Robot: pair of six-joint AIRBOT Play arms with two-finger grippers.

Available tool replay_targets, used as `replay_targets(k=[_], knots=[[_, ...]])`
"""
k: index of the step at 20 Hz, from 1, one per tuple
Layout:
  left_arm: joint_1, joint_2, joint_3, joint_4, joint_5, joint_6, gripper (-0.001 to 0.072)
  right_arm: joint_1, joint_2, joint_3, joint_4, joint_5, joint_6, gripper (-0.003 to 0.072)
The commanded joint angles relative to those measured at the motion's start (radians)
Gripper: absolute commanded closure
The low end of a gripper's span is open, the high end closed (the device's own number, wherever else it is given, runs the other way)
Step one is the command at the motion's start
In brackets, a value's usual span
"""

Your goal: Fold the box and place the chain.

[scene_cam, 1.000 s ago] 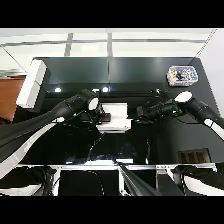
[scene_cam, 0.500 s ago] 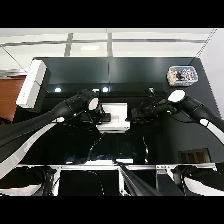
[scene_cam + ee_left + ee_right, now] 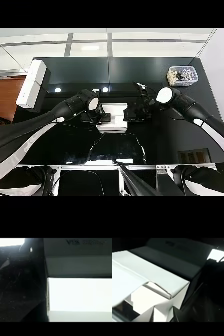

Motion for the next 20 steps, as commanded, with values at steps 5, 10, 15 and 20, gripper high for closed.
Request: replay_targets(k=[5,10,15,20], knots=[[0.001,0.000,0.000,0.000,0.000,0.000,0.0684,0.089,-0.002,0.015,-0.143,-0.074,0.175,0.0429],[0.001,0.000,0.000,0.000,0.001,0.000,0.0684,0.140,-0.007,0.026,-0.270,-0.085,0.294,0.0430],[0.001,0.000,0.000,0.000,0.000,0.000,0.0684,0.169,-0.025,0.068,-0.362,-0.042,0.396,0.0430],[0.001,0.000,0.000,0.000,0.000,0.000,0.0684,0.218,-0.111,0.152,-0.486,0.072,0.494,0.0430]])
